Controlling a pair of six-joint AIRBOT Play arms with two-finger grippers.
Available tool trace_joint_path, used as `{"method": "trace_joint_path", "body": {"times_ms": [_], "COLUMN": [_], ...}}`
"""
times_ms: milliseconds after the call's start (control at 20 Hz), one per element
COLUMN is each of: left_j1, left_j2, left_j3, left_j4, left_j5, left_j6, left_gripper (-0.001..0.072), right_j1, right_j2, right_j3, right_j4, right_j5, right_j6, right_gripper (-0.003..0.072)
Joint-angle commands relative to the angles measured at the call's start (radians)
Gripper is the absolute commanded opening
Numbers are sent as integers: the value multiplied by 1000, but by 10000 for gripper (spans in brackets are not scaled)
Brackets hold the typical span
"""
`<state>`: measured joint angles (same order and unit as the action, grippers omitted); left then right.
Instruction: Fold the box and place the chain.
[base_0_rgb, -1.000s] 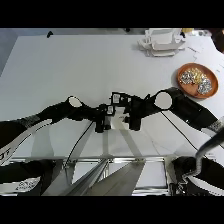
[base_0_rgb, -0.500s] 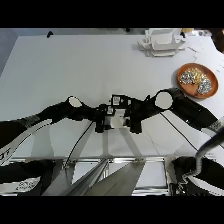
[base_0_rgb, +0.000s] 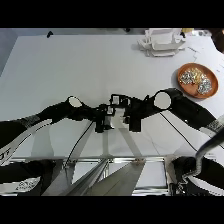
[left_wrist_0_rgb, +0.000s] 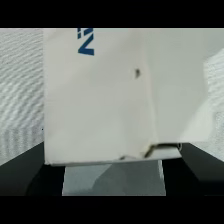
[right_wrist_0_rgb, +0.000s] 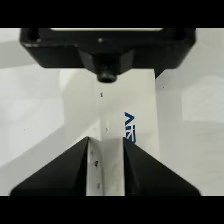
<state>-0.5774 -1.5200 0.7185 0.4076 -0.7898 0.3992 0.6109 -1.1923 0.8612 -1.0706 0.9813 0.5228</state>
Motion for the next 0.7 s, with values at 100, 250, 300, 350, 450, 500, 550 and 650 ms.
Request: {"method": "trace_joint_path", "body": {"times_ms": [100,250,300,350,450,500,550,650], "left_j1": [0,0,0,0,0,0,0,0], "left_j2": [0,0,0,0,0,0,0,0], "left_j3": [0,0,0,0,0,0,0,0], "left_j4": [0,0,0,0,0,0,0,0], "left_j5": [0,0,0,0,0,0,0,0], "left_j6": [1,1,1,1,1,1,1,1], "left_gripper": [273,273,273,273,273,273,273,273], "right_j1": [1,1,1,1,1,1,1,1], "right_j2": [-1,-1,-1,-1,-1,-1,-1,-1], "right_j3": [0,0,0,-1,-9,-16,-22,-29], "right_j4": [-26,-32,-33,-33,-33,-32,-31,-30], "right_j5": [-11,-34,-37,-40,-53,-55,-55,-47], "right_j6": [3,20,20,20,20,19,19,20], "right_gripper": [152,91,85,83,84,87,93,122]}}
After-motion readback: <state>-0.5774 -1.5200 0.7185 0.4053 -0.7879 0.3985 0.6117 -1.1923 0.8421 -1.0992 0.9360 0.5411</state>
